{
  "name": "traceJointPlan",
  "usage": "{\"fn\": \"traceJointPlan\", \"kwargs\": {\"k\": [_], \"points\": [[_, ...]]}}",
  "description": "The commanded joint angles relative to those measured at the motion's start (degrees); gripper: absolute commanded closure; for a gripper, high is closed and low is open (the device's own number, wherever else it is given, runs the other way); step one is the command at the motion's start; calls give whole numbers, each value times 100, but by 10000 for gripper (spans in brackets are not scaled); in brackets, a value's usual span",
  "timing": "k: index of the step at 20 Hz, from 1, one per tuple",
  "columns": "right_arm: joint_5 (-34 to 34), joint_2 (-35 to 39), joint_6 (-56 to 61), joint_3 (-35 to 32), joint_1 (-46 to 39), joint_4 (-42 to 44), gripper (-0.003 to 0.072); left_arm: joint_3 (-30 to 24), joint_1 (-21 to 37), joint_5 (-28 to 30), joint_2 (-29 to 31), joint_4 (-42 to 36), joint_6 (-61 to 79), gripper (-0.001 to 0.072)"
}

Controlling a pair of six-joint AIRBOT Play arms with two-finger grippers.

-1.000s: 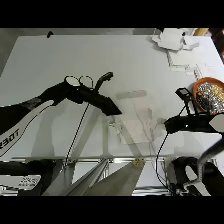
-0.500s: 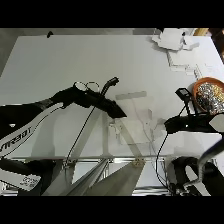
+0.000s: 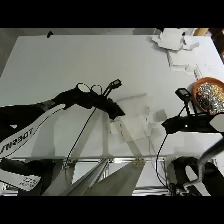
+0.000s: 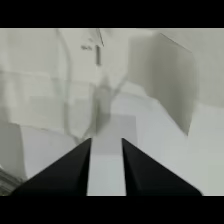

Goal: Fold the box and place the chain.

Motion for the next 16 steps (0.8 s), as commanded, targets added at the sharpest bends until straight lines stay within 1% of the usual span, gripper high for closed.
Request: {"fn": "traceJointPlan", "kwargs": {"k": [1,2,3,5,8,12,14,16], "points": [[-37,2,-22,205,4,153,346,-2,-17,72,234,258,1259,707],[-31,11,-22,313,4,144,323,-2,-17,238,356,501,1416,707],[-31,15,-22,437,4,144,323,-2,-17,446,487,761,1403,707],[-31,15,-125,658,4,149,323,-2,-15,588,693,957,1401,707],[-7,15,-426,807,4,151,325,-4,-9,361,918,1036,1005,708],[160,13,-772,804,4,151,327,-4,-7,-208,990,1563,551,708],[116,13,-927,804,4,155,327,-4,-7,-164,988,1711,481,708],[72,13,-944,804,4,155,327,-4,-9,81,970,1707,494,708]]}}
